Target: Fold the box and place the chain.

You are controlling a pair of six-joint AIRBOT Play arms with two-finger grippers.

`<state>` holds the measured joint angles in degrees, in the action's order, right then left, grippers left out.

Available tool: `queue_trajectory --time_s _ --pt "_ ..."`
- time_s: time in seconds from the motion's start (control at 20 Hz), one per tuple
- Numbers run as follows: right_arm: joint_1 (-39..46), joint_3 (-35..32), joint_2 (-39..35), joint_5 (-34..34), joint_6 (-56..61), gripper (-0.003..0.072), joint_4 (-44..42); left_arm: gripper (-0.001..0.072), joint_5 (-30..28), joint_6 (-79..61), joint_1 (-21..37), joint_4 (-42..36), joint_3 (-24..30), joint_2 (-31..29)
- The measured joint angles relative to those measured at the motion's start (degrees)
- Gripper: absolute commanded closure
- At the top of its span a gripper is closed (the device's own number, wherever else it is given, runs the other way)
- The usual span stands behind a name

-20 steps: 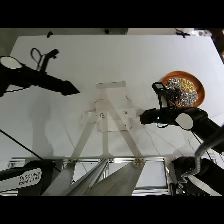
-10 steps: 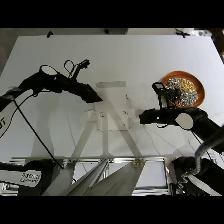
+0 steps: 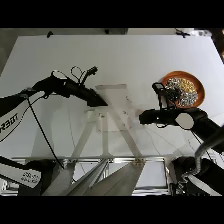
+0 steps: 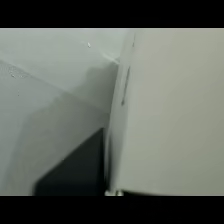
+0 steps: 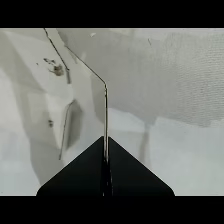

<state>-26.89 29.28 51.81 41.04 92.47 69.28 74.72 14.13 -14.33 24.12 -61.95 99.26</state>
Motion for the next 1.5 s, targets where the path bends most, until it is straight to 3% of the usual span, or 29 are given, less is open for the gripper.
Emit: queue_trajectory --time_s 0.2,0.4,0.45,0.7,1.0,1.2,1.5 --pt "0.0 0.0 0.0 0.1 0.0 0.0666 -0.7 0.0712 0.1 -0.9 -0.2 0.0 0.0 0.0" --pt "0.0 1.1 -2.1 0.8 0.1 0.0352 -1.8 0.0714 1.2 -0.5 -0.2 2.5 0.0 -2.8" --pt "0.0 2.0 -3.3 1.7 0.1 0.0341 -1.8 0.0714 1.5 -0.3 -0.2 3.2 0.0 -4.3" --pt "0.0 7.3 -11.4 11.0 0.3 0.0351 1.5 0.0715 2.3 0.4 -0.5 4.2 1.6 -14.3" --pt "0.0 9.1 -22.2 24.4 0.3 0.0353 3.2 0.0710 -4.7 -8.4 -0.8 -0.9 18.4 -25.0" --pt "0.0 9.3 -24.5 27.6 0.3 0.0354 3.5 0.0709 -9.1 -18.8 -2.9 0.0 24.7 -25.3" --pt "0.0 9.3 -25.2 26.2 0.3 0.0354 3.7 0.0709 -19.2 -32.4 -8.2 -3.5 26.8 -21.2"
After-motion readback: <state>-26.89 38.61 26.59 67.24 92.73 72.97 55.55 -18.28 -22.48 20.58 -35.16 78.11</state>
